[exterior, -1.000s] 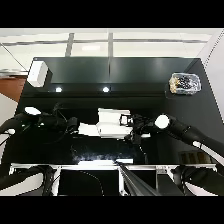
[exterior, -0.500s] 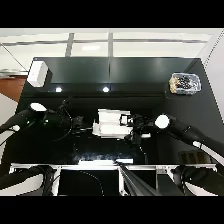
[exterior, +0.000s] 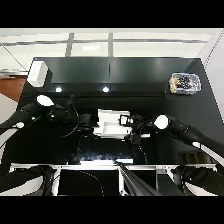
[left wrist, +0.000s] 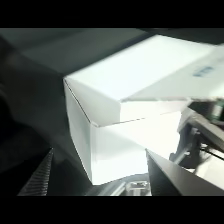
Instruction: Fold the box and place the chain.
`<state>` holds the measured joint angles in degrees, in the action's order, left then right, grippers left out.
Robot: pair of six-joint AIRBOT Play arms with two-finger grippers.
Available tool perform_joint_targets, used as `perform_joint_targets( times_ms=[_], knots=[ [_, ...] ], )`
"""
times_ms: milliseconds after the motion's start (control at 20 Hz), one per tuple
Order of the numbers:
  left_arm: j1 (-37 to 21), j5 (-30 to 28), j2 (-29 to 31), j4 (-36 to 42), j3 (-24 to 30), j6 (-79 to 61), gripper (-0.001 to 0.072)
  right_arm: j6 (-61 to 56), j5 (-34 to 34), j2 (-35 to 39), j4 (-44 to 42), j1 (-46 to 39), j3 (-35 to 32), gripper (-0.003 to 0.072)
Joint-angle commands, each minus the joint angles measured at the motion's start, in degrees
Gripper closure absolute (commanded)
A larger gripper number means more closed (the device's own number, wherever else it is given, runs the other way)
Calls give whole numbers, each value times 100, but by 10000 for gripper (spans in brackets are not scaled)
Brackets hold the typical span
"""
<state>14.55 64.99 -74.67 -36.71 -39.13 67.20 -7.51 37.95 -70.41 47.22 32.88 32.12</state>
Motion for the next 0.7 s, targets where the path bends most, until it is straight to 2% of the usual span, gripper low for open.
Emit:
perform_joint_targets(
  times_ms=[0,200,500,650],
  knots=[
    [518,-660,13,-380,-33,555,4,0,-72,0,-2,11,-2,221],
    [839,-1222,11,-625,-44,1117,6,0,-79,0,-2,11,0,221],
    [918,-1226,11,-737,-46,1464,11,0,-92,0,-2,11,0,221],
    [1244,-1266,13,-1683,-197,2358,41,0,-96,0,-2,11,0,221]
  ],
)
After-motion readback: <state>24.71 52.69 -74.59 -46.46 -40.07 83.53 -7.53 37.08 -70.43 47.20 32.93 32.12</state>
